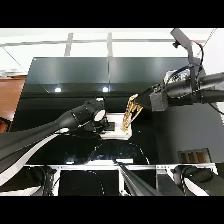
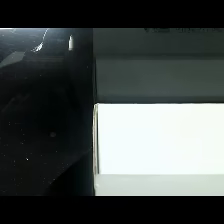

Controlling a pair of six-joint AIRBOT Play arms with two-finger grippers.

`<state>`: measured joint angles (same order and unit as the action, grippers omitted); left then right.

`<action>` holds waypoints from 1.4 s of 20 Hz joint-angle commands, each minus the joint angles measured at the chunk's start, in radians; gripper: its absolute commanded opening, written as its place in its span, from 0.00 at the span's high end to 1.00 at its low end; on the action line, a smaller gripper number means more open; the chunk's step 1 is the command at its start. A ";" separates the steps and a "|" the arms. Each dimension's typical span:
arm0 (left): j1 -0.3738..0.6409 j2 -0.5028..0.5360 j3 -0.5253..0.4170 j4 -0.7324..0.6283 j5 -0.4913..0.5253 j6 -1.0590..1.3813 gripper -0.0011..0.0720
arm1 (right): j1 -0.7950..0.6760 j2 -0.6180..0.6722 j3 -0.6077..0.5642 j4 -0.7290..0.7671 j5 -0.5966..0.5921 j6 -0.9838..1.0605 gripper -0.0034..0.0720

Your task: Fold the box and place the chain.

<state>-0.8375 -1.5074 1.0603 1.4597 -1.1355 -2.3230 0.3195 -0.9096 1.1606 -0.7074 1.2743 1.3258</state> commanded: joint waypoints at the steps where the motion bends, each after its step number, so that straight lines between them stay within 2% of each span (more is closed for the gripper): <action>1: 0.001 0.001 0.000 0.000 -0.001 0.001 0.95 | 0.000 0.000 -0.056 -0.005 0.002 0.003 0.95; 4: 0.001 0.001 0.000 0.000 -0.001 0.000 0.95 | 0.001 0.000 -0.237 0.000 -0.049 0.006 0.95; 8: 0.001 0.001 0.000 -0.001 0.000 0.001 0.95 | 0.001 -0.010 -0.425 0.075 -0.272 0.005 0.95; 14: 0.001 0.001 0.000 -0.003 0.000 0.000 0.95 | 0.126 -0.127 -0.459 0.111 -0.390 0.002 0.94; 15: 0.001 0.001 0.000 -0.003 -0.001 0.000 0.95 | 0.132 -0.133 -0.459 0.108 -0.392 0.002 0.94; 16: 0.001 0.001 0.000 -0.003 -0.001 0.000 0.95 | 0.131 -0.133 -0.459 0.104 -0.389 0.001 0.85; 17: 0.001 0.001 0.000 -0.003 -0.002 0.000 0.95 | 0.122 -0.132 -0.457 0.096 -0.378 0.002 0.67; 19: 0.001 0.001 0.000 -0.003 -0.002 0.000 0.95 | 0.071 -0.122 -0.456 0.061 -0.318 0.002 0.66; 20: 0.001 0.001 0.000 -0.003 -0.002 0.001 0.95 | 0.033 -0.110 -0.456 0.041 -0.276 0.002 0.57; 23: 0.001 0.001 0.000 -0.003 -0.002 0.000 0.95 | -0.086 -0.050 -0.457 -0.119 -0.160 0.003 0.58; 26: 0.001 0.001 -0.001 -0.003 0.000 0.000 0.95 | -0.143 -0.002 -0.458 -0.341 -0.133 0.045 0.58; 28: 0.001 0.000 -0.002 -0.002 0.001 0.000 0.95 | -0.147 0.001 -0.458 -0.351 -0.135 0.045 0.58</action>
